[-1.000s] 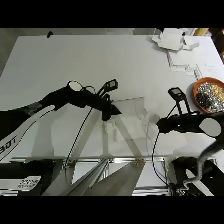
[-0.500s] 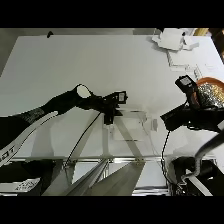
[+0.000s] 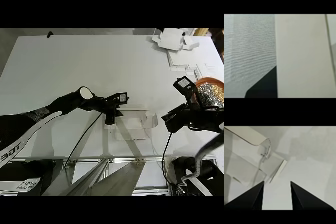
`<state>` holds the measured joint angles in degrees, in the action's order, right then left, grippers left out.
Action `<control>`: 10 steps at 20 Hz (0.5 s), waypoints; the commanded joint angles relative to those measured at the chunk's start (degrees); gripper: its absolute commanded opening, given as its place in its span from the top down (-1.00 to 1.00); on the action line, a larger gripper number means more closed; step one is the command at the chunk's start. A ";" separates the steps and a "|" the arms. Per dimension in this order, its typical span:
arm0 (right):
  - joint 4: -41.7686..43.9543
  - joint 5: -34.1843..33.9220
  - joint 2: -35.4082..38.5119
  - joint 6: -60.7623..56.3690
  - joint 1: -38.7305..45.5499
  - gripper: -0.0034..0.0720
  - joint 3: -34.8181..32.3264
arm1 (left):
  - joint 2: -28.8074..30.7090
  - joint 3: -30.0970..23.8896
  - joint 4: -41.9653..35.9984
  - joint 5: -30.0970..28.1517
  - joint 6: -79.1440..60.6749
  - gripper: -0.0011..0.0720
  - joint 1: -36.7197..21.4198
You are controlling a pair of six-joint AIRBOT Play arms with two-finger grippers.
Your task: Fold the box and place the chain.
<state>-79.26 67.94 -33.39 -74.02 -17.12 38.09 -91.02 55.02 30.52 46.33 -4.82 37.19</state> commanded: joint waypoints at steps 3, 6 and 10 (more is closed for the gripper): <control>0.00 0.04 0.04 1.09 -0.07 -0.03 0.02 | -0.35 -0.04 0.17 -0.28 -0.04 0.95 0.04; 0.00 0.04 0.04 1.09 -0.07 -0.03 0.02 | -0.33 -0.02 0.17 -0.26 -0.02 0.95 0.04; 0.02 0.11 -0.02 2.14 -0.07 -0.03 -0.02 | -0.31 -0.04 0.11 -0.20 0.00 0.95 0.04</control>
